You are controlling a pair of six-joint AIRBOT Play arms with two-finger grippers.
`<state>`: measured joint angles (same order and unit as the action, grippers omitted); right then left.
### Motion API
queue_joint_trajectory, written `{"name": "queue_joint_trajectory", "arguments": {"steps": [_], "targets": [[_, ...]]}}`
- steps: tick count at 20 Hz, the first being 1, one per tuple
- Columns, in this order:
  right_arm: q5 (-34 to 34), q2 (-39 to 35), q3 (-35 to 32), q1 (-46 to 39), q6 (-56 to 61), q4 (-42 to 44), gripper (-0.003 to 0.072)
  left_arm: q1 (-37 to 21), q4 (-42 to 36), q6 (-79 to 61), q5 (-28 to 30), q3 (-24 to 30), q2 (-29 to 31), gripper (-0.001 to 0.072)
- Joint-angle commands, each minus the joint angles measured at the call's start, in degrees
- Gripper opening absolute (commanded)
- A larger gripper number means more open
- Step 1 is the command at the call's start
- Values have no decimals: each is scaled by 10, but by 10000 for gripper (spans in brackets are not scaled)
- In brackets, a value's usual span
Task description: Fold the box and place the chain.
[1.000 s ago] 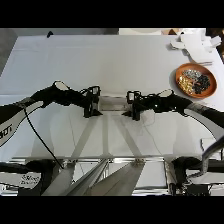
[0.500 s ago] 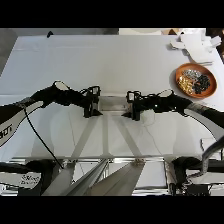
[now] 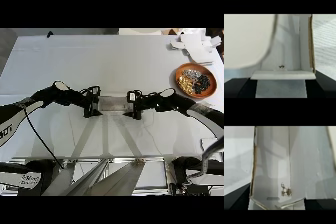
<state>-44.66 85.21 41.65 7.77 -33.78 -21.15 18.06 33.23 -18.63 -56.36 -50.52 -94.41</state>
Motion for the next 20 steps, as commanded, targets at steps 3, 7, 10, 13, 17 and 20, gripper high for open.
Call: {"name": "queue_joint_trajectory", "arguments": {"steps": [3,7,10,13,17,20], "targets": [[8,-45,0,0,92,-135,702,0,0,0,0,0,0,274],[7,-82,0,0,182,-207,699,0,0,0,0,0,0,274],[5,-114,0,0,272,-281,689,0,0,0,0,0,0,274],[-16,-158,0,0,335,-303,477,0,0,0,0,0,0,274],[-77,-221,0,0,339,-292,8,0,0,0,0,0,0,274],[-100,-226,0,0,340,-199,6,0,0,0,0,0,0,274]]}}
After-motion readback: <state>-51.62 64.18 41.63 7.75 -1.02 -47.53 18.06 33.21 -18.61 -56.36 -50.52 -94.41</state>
